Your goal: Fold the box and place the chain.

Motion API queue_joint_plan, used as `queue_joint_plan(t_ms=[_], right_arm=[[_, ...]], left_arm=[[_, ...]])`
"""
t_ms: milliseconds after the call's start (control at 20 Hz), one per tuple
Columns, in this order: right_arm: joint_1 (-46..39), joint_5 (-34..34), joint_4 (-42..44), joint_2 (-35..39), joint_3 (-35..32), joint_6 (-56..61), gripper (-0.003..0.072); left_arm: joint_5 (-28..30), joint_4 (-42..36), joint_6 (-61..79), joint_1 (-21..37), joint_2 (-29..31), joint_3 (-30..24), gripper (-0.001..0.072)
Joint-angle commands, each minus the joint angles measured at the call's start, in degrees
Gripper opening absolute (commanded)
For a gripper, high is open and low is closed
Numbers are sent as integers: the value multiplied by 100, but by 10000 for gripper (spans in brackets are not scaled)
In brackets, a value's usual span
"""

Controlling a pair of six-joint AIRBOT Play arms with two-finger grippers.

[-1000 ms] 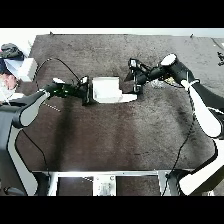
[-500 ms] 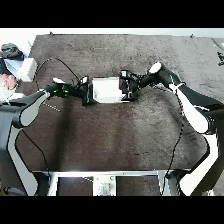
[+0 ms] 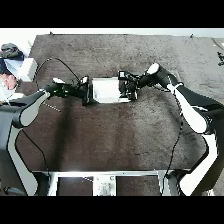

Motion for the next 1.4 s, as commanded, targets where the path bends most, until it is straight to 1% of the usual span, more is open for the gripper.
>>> queue_joint_plan(t_ms=[0, 100, 350, 400, 450, 500, 1050, 1100, 1150, 1200, 1350], right_arm=[[136, -22, 15, -28, -2, 2, 342], [195, -70, 11, -107, 0, 0, 105], [195, -98, 149, -221, 0, 0, 105], [195, -114, 282, -223, 0, -2, 184], [195, -140, 380, -223, 0, -2, 243], [195, -166, 431, -223, 0, -2, 233], [197, -177, 529, -223, 0, -4, 235], [197, -151, 527, -223, 0, -2, 286], [197, -140, 529, -223, 0, -4, 405], [197, -140, 529, -223, 0, -4, 417], [192, -136, 527, -223, 0, -4, 421]], left_arm=[[-7, 4, 0, -2, -2, 0, 326], [-7, 4, 0, -2, -2, 0, 326], [-9, 4, 0, -2, -2, 0, 326], [-9, 2, 0, -2, -2, 0, 326], [-9, 2, 0, -2, -2, 0, 326], [-7, 2, 0, -2, -2, 0, 326], [-9, 4, 0, -2, -2, 0, 326], [-7, 4, 0, -2, -2, 0, 326], [-7, 2, 0, -2, -2, 0, 325], [-7, 2, 0, -2, -2, 0, 325], [-7, 4, 0, -2, -2, 0, 325]])
